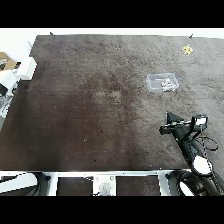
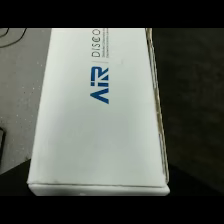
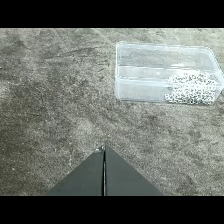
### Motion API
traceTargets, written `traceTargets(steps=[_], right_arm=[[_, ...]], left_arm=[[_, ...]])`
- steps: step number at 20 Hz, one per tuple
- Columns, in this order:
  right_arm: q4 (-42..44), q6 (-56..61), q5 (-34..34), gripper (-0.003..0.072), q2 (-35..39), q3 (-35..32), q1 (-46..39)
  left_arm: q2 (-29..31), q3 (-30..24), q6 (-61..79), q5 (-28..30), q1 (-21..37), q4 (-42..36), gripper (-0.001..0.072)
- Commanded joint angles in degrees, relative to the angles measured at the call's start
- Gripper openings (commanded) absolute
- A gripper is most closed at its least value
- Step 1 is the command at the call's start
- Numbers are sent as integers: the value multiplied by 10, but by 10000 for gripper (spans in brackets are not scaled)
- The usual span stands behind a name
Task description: Fold the box and place the chain.
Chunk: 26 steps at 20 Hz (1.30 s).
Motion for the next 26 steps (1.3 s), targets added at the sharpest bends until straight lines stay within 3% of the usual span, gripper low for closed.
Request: traceTargets(steps=[1,15,16,17,23,26], right_arm=[[0,0,-1,-1,0,0,0],[0,0,-4,-1,0,0,0],[0,0,-4,0,0,0,0],[0,0,-4,-1,0,0,0],[0,0,-6,-1,0,0,0],[0,0,-6,0,0,0,0]], left_arm=[[-16,-60,41,40,2,5,8],[-79,-64,74,41,2,36,15],[-79,-64,80,42,2,36,299],[-79,-64,82,48,2,36,720],[-40,-4,82,8,2,38,706],[1,52,82,-35,2,-17,706]])
